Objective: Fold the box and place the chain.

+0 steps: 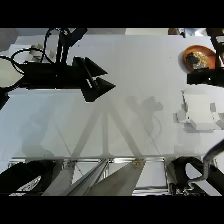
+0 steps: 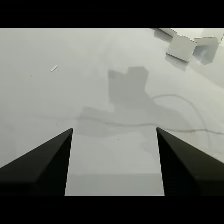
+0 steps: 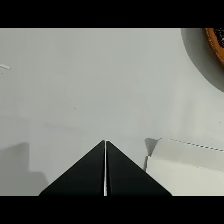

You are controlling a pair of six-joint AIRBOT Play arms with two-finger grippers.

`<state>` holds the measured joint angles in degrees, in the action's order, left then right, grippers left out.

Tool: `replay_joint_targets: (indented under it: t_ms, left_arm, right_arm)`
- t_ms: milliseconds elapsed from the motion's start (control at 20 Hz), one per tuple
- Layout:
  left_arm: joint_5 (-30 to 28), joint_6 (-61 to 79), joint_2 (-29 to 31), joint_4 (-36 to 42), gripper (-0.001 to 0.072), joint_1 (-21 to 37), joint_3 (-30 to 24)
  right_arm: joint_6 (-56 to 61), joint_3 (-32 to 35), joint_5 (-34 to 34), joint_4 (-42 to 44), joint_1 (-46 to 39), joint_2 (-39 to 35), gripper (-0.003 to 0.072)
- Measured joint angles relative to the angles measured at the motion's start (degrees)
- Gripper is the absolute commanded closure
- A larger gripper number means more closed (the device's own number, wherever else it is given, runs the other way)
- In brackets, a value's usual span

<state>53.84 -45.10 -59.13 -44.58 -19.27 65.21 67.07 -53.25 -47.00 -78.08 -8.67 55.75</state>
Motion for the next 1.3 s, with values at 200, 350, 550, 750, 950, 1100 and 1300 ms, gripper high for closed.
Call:
replay_joint_targets:
  t_ms: [200, 350, 550, 750, 950, 1100, 1300]
  left_arm:
    - [0.0, 0.0, 0.0, 0.0, 0.0143, 0.0, 0.0]
    - [0.0, 0.0, 0.0, 0.0, 0.0143, 0.0, 0.0]
    - [0.0, 0.0, 0.0, 0.0, 0.0143, 0.0, 0.0]
    - [0.0, 0.0, 0.0, 0.0, 0.0143, 0.0, 0.0]
    - [0.0, 0.0, 0.0, 0.0, 0.0143, 0.0, 0.0]
    - [0.0, 0.0, 0.0, 0.0, 0.0143, 0.0, 0.0]
    - [0.0, 0.0, 0.0, 0.0, 0.0143, 0.0, 0.0]
  right_arm:
    - [0.0, 0.0, 0.0, 0.4, 0.0, 0.0, 0.0668]
    - [0.0, 0.0, -0.1, 0.7, 0.0, 0.0, 0.0668]
    - [0.0, 0.0, -0.2, 1.4, 0.0, 0.0, 0.0665]
    - [-0.5, -0.1, 0.9, 1.2, 0.0, -0.2, 0.0272]
    - [0.0, -1.6, 4.2, -2.1, -0.1, -0.2, 0.0255]
    - [3.7, -3.9, 6.7, -5.9, -1.9, -0.2, 0.0267]
    - [6.7, -6.0, 7.9, -9.4, -9.9, 0.3, 0.027]
